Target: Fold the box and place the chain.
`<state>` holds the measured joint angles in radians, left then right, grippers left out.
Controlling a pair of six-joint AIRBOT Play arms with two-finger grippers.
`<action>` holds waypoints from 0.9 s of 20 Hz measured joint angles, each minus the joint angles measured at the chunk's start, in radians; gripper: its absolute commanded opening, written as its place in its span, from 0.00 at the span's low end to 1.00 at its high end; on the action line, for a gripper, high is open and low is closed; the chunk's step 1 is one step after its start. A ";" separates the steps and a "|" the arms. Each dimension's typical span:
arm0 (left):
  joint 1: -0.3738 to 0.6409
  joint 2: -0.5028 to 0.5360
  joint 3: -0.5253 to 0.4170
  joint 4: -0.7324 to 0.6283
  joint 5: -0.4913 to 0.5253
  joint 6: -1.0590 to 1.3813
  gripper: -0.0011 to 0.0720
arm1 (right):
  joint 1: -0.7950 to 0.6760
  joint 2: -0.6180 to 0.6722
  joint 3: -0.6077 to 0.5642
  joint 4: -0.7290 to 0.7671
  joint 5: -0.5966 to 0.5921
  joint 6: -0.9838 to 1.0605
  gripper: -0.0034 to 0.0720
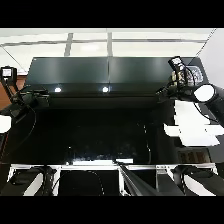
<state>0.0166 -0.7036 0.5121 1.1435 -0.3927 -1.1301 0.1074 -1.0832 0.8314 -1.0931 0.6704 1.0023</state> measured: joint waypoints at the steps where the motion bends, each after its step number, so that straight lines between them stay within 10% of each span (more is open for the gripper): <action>1: 0.000 0.000 0.000 0.000 0.000 0.000 0.05 | 0.000 0.000 0.000 0.000 0.000 0.000 0.06; 18: 0.000 0.000 0.000 -0.008 0.018 -0.001 0.05 | 0.000 0.000 0.000 0.038 -0.010 0.000 0.06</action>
<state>0.0162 -0.7036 0.5121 1.1358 -0.3744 -1.1313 0.1074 -1.0836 0.8314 -1.0554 0.6609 1.0023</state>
